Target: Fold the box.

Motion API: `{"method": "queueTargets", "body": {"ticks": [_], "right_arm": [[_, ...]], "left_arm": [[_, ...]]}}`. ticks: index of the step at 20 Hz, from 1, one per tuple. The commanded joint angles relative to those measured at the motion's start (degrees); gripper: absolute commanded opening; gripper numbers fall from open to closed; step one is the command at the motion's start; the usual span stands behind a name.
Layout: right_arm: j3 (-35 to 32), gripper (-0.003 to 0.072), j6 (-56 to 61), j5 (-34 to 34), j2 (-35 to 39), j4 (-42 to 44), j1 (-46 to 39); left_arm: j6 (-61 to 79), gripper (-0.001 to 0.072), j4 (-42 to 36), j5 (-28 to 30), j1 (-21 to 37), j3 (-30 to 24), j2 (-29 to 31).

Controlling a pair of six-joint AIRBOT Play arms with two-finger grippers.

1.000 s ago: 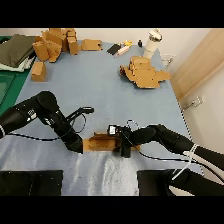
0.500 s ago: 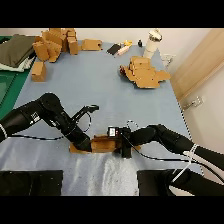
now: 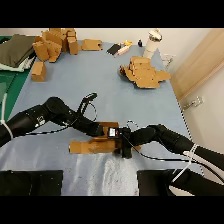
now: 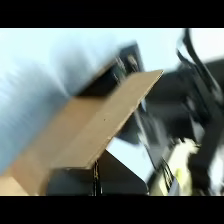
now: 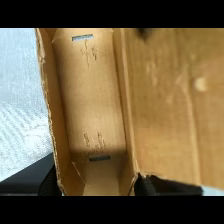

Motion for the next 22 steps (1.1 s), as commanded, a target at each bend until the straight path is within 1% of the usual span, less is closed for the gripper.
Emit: {"method": "queueTargets", "body": {"ticks": [1, 3, 4, 7, 10, 13, 15, 17, 19, 20, 22], "right_arm": [[0.0, 0.0440, 0.0, 0.0, 0.0, 0.0, 0.1], [0.0, 0.0440, 0.0, 0.0, 0.0, 0.0, 0.1], [0.0, 0.0440, 0.0, -0.1, 0.0, 0.0, 0.0], [0.0, 0.0440, 0.0, -0.1, 0.0, 0.0, 0.0], [0.0, 0.0440, 0.0, 0.0, 0.0, 0.0, 0.0], [0.0, 0.0440, 0.0, 0.0, 0.0, -0.2, 0.0], [0.0, 0.0440, 0.0, 0.0, 0.0, -0.2, 0.0], [0.0, 0.0440, 0.0, 0.0, 0.0, -0.2, 0.0], [0.0, 0.0440, 0.0, 0.0, 0.0, -0.2, 0.0], [0.0, 0.0440, 0.0, 0.0, 0.0, -0.2, 0.0], [0.0, 0.0440, 0.0, 0.0, 0.0, -0.2, 0.0]], "left_arm": [[-4.9, 0.0010, 7.4, 9.2, -2.4, -0.3, -3.3], [-9.3, 0.0011, 13.4, 8.8, -2.3, -0.3, -6.0], [-10.9, 0.0010, 15.1, 8.5, -2.3, -0.2, -7.0], [-10.8, 0.0010, 15.2, 8.6, -2.3, -0.2, -8.5], [-10.4, 0.0010, 15.1, 8.6, -2.3, -0.2, -8.8], [-5.6, 0.0010, 15.0, 7.5, -2.3, 0.7, -8.2], [0.0, 0.0010, 15.1, 5.5, -2.2, 0.7, -5.5], [7.6, 0.0010, 14.5, 1.7, -1.4, 0.3, -1.0], [18.8, 0.0010, 10.8, -4.2, 0.1, -0.7, 4.4], [22.3, 0.0010, 8.5, -7.7, 1.6, -1.2, 6.9], [24.5, 0.0010, 8.3, -14.4, 4.5, -1.7, 10.1]]}}
